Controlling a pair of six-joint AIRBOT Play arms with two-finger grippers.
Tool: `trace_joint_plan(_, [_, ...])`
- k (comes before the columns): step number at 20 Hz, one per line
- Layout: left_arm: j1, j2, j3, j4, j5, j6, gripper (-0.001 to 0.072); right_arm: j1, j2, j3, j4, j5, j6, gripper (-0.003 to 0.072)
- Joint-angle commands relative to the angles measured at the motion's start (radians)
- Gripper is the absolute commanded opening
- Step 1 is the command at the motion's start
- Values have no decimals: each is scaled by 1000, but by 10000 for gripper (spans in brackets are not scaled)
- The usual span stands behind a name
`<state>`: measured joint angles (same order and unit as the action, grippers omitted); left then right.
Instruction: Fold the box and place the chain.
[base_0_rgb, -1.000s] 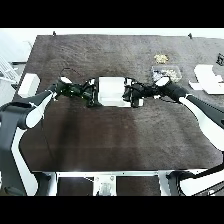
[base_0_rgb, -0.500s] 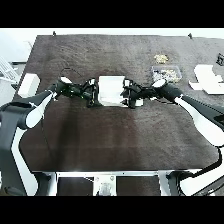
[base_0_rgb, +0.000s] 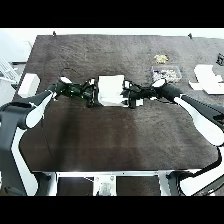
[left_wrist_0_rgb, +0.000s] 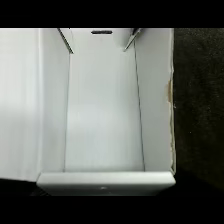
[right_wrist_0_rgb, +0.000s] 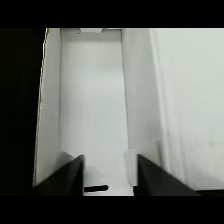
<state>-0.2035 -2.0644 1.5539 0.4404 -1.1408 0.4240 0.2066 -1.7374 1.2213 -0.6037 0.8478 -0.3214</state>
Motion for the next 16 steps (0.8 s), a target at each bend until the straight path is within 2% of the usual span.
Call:
trace_joint_plan(1, [-1,-1,0,0,0,-1,287,-11,1,3,0,5,5,201])
trace_joint_plan(3, [-1,-1,0,0,0,-1,287,-21,2,5,-46,5,40,121])
trace_joint_plan(4, [-1,-1,0,0,0,-1,287,-23,3,6,-97,5,80,119])
trace_joint_plan(5, [-1,-1,0,0,0,-1,287,-23,8,6,-160,6,129,70])
trace_joint_plan(8, [-1,-1,0,0,0,-1,287,-23,41,5,-295,26,275,13])
trace_joint_plan(12, [-1,-1,0,0,0,-1,287,-23,139,5,-302,45,451,11])
trace_joint_plan(16, [-1,-1,0,0,0,-1,287,-74,225,5,-306,47,767,11])
